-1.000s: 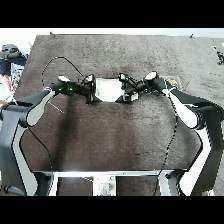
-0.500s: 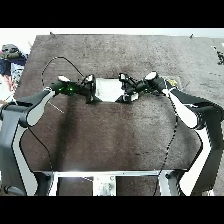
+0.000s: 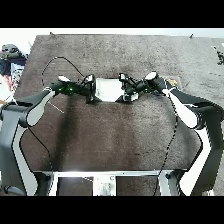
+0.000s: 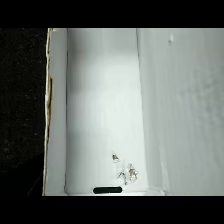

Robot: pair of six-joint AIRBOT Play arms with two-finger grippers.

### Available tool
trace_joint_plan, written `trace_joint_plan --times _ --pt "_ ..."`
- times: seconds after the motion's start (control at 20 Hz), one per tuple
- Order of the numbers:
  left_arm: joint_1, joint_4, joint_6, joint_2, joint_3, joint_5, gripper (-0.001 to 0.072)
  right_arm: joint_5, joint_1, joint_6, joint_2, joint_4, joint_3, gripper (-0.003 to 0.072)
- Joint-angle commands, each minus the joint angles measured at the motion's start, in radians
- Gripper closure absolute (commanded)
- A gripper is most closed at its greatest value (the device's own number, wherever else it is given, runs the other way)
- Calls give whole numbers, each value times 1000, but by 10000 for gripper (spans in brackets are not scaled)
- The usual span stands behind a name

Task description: Fold the box and place the chain.

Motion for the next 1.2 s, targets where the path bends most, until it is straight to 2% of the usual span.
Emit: trace_joint_plan --times 0.0,0.05,0.3,0.55,0.75,0.9,0.95,1.0,1.05,1.1,1.15 --pt "0 0 0 0 0 0 543 2 -1 4 1 4 0 157" --pt "0 0 0 0 0 0 543 4 -2 4 1 12 0 -26" --pt "0 1 0 0 0 -3 543 27 -17 4 4 7 0 -34" --pt "0 1 0 0 0 -2 543 132 -87 37 22 8 0 -33" --pt "0 1 0 0 0 -2 543 172 -139 39 92 7 0 -31" --pt "0 1 0 0 0 -3 543 177 -161 124 147 13 0 -23" --pt "0 1 0 0 0 -3 543 178 -161 165 158 33 0 21" --pt "0 1 0 0 0 -3 543 198 -154 194 162 81 0 374" --pt "0 1 0 0 0 -3 543 215 -145 194 162 131 0 629" --pt "0 1 0 0 0 -3 543 218 -133 193 162 167 0 674" --pt "0 1 0 0 0 -3 543 207 -118 185 162 189 0 674"
